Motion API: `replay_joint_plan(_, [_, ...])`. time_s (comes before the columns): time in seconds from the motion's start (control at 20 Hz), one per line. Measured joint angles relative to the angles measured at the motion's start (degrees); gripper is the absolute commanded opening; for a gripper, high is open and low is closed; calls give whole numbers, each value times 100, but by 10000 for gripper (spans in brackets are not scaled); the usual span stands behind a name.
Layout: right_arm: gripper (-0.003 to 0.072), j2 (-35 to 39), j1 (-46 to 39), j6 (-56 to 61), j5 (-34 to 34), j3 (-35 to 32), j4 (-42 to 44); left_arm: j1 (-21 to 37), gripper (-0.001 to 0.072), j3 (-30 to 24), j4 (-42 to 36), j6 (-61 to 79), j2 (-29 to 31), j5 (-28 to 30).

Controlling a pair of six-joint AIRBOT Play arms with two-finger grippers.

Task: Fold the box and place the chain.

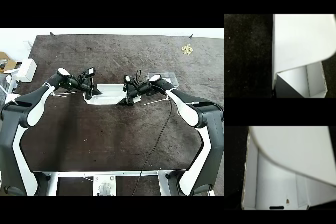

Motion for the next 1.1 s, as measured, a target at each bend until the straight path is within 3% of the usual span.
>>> replay_joint_plan(0.05, [453, -9, -2, 0, 0, 0, -2, 0, 11, 0, 0, 0, 0, -2])
replay_joint_plan(1.1, [451, -26, -2, 4, -55, 0, -101, 0, 10, 0, -122, -2, -2, 0])
